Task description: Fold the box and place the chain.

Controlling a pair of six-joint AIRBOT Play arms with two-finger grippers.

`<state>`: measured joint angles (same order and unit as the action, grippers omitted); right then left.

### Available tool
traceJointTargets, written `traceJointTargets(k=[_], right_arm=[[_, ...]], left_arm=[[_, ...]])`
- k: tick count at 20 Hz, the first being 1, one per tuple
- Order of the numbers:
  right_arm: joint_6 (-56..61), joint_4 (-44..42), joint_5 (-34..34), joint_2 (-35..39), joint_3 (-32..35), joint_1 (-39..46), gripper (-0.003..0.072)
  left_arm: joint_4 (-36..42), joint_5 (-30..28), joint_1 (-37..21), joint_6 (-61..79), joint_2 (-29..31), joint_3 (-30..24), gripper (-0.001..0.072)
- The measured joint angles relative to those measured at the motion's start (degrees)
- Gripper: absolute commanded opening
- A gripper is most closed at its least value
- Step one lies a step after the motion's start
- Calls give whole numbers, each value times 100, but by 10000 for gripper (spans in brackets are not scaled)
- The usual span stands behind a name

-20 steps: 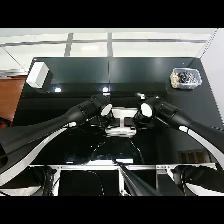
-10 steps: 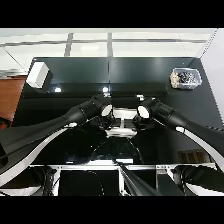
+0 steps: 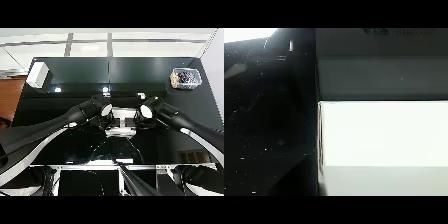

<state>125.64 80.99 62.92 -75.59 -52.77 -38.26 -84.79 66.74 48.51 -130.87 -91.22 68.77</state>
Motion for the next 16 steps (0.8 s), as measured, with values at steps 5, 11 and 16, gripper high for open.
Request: traceJointTargets(k=[5, 11, 16], right_arm=[[-468, 339, 131, 1217, 0, 66, 264], [-721, 2771, -811, 1858, 151, 1097, 624], [-831, 2334, -2358, 973, 103, 2894, 640]], left_arm=[[20, -4, 0, 0, 0, 0, 26], [20, -13, 0, -2, 0, 0, 25], [20, -26, 0, -4, 0, 0, 25]])
